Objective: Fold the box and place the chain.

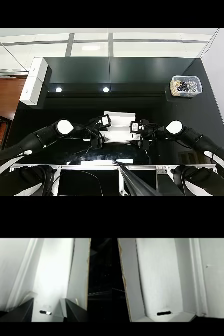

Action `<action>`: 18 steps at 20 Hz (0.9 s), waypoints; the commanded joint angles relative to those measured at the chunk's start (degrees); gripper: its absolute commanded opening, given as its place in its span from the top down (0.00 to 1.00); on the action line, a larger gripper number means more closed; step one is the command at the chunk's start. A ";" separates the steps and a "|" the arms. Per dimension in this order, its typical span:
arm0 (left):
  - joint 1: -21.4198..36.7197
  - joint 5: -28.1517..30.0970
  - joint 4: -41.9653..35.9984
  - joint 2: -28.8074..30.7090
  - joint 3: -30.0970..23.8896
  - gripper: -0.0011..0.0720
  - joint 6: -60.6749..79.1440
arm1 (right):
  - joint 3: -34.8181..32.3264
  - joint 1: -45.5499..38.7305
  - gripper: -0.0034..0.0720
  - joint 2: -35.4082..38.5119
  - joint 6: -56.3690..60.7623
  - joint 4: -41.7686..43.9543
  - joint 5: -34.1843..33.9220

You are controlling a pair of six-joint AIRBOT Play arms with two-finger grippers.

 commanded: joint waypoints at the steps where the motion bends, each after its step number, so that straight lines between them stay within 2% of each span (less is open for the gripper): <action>1: -0.13 -0.07 0.02 -0.11 -0.02 0.31 0.72 | -0.04 0.02 0.63 -0.04 0.00 0.00 0.00; 2: -0.20 -0.09 0.00 -0.09 -0.02 0.44 0.72 | -0.04 0.02 0.63 -0.04 0.02 0.00 0.00; 4: -0.33 -0.22 0.00 -0.09 -0.02 0.57 0.72 | -0.04 0.02 0.63 -0.04 0.00 0.00 0.00; 5: -0.26 -0.22 0.26 0.20 0.00 0.82 0.70 | -0.04 0.02 0.63 -0.04 0.02 0.00 0.00; 6: -0.13 -0.24 1.90 1.03 0.00 0.95 0.63 | -0.04 0.02 0.63 -0.04 0.02 0.00 0.00; 8: 1.22 -0.20 8.41 4.68 0.00 0.94 -4.13 | -0.04 0.02 0.63 -0.04 0.02 0.00 0.02; 10: 5.20 -0.61 15.19 10.86 0.00 0.94 -16.81 | -0.04 0.02 0.63 -0.04 0.02 0.00 0.02; 14: 19.61 -6.80 18.27 23.71 -0.33 0.94 -39.74 | -0.04 0.02 0.63 -0.04 0.00 0.00 0.02; 17: 29.70 -12.31 18.34 24.59 -1.97 0.95 -44.87 | -0.04 0.02 0.63 -0.04 0.00 0.00 0.00; 18: 32.02 -12.55 18.82 23.69 -3.04 0.95 -51.84 | -0.04 0.02 0.63 -0.04 0.02 0.00 0.00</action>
